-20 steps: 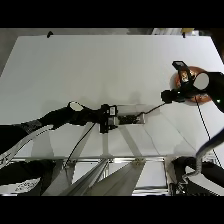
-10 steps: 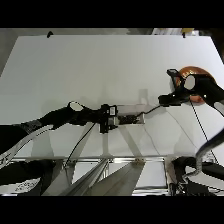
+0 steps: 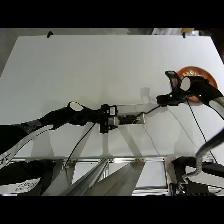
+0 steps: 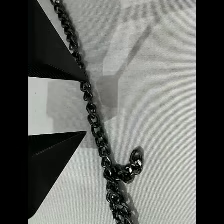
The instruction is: Fold the box and place the chain.
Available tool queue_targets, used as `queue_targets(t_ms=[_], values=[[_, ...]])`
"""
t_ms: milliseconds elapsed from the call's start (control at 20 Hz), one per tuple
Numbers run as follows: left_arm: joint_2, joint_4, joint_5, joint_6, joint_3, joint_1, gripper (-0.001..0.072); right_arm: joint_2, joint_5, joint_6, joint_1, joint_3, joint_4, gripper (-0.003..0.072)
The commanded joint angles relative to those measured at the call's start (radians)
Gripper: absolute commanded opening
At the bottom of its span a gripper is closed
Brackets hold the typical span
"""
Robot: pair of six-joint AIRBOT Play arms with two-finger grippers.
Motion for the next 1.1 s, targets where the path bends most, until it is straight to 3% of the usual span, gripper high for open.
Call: queue_targets(t_ms=[0,50,100,150,300,500,700,1050], values=[[0.000,0.000,0.000,0.000,0.000,0.000,0.0170,-0.008,-0.014,0.000,-0.001,-0.010,0.003,0.0262],[0.000,0.000,0.000,0.000,0.000,0.000,0.0170,-0.013,-0.008,0.000,-0.001,-0.019,0.011,0.0162],[0.000,0.000,0.000,0.000,0.000,0.000,0.0170,-0.014,-0.007,0.000,-0.001,-0.032,0.026,0.0139],[0.000,0.000,0.000,0.000,0.000,0.000,0.0170,-0.014,-0.005,-0.005,-0.001,-0.039,0.030,0.0023],[0.000,0.000,0.000,0.000,0.000,0.000,0.0170,0.021,0.018,-0.026,-0.001,-0.040,0.030,0.0011],[0.000,0.000,0.000,0.000,0.000,0.000,0.0170,0.168,0.046,-0.027,-0.001,-0.040,0.038,0.0011],[0.000,0.000,0.001,0.000,0.000,0.000,0.0170,0.346,0.126,-0.089,0.015,-0.041,0.177,0.0011],[0.000,0.000,0.000,0.000,0.000,0.000,0.0170,0.517,0.151,-0.109,0.251,-0.042,0.374,0.0011]])
